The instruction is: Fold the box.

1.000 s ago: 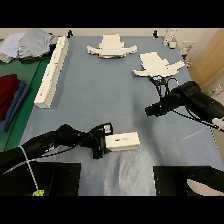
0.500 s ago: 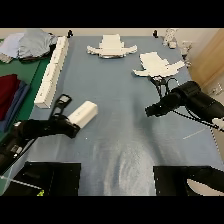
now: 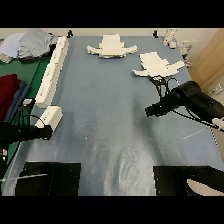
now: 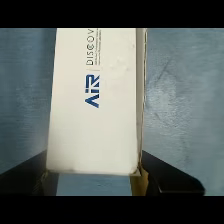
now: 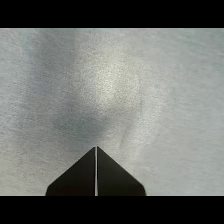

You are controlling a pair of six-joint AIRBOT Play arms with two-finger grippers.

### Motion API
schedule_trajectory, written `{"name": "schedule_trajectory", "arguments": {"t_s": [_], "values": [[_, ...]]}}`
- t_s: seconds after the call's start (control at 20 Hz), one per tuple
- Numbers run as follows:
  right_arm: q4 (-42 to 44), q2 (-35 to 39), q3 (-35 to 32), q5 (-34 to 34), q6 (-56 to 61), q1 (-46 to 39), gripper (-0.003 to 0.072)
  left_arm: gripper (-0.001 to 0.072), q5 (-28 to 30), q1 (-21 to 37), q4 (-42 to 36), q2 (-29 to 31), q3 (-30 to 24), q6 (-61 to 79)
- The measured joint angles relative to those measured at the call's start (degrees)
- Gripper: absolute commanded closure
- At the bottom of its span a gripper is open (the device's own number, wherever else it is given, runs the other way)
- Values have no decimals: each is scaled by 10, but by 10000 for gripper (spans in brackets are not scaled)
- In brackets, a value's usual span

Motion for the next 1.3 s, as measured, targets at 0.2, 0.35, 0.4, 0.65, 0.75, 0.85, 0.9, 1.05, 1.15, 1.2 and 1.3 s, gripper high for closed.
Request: {"name": "schedule_trajectory", "arguments": {"t_s": [0.2, 0.35, 0.4, 0.65, 0.75, 0.85, 0.9, 1.05, 1.15, 1.2, 1.3], "values": [[0, 0, 0, 0, 0, 0, 665, 390, 42, 40, 2, -40, 2, 39], [1, 0, 0, 0, 0, 0, 665, 390, 63, 77, 9, -50, 2, 55], [1, 0, 0, 0, 0, 0, 665, 390, 68, 92, 10, -52, 2, 65], [1, 0, 0, 0, 0, 0, 665, 390, 99, 135, -7, -90, 3, 115], [-2, 0, 0, 0, 0, 0, 666, 390, 112, 141, -21, -121, 6, 136], [2, 0, 0, 0, 0, 0, 665, 391, 125, 142, -34, -151, 16, 157], [1, 0, 0, 0, 0, 0, 666, 390, 131, 144, -45, -167, 23, 169], [1, 0, 0, 0, 0, 0, 665, 390, 145, 144, -81, -218, 48, 202], [1, 0, 0, 0, 0, 0, 665, 390, 150, 145, -96, -255, 64, 215], [0, 0, 0, 0, 0, 0, 665, 390, 152, 145, -102, -272, 72, 220], [1, 0, 0, 0, 0, 0, 665, 390, 160, 145, -109, -296, 83, 229]]}}
